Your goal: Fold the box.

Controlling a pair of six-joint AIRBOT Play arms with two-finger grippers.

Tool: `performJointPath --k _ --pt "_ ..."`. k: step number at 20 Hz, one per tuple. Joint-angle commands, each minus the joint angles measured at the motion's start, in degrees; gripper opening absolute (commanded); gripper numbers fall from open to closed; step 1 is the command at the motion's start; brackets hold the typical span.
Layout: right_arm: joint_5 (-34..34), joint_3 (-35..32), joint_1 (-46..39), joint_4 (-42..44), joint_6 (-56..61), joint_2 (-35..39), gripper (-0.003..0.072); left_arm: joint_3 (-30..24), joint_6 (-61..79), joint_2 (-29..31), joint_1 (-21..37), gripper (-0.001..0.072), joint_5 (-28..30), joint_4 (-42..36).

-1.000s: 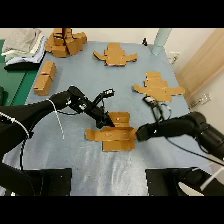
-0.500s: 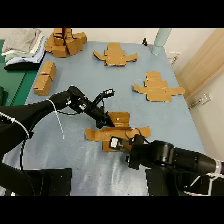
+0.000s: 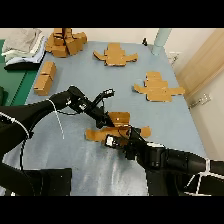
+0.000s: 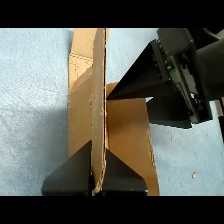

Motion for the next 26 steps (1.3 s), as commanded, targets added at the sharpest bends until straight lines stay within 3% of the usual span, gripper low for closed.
performJointPath --k 1,12,13,17,21,26 --pt "-3.32 2.38 0.13 -2.19 3.58 -0.15 0.0527 0.07 0.02 0.0 0.02 0.0015 -0.02 0.0" --pt "-6.25 2.82 0.11 -2.29 9.46 -0.15 0.0539 0.07 0.02 0.0 0.02 0.0015 -0.02 0.0" --pt "-6.51 2.82 0.11 -2.89 9.33 0.11 0.072 0.07 0.02 0.0 0.02 0.0015 -0.02 0.0" --pt "-4.76 2.69 -3.56 -2.08 3.43 4.35 0.072 0.07 0.02 0.0 0.02 0.0015 -0.02 0.02" --pt "0.92 1.11 -13.0 13.16 -18.1 10.32 0.072 0.07 0.02 0.0 0.02 0.0015 -0.02 0.0" --pt "6.38 1.11 -30.05 40.94 -52.3 8.41 0.072 0.07 0.02 0.0 0.02 0.0016 -0.02 0.0"
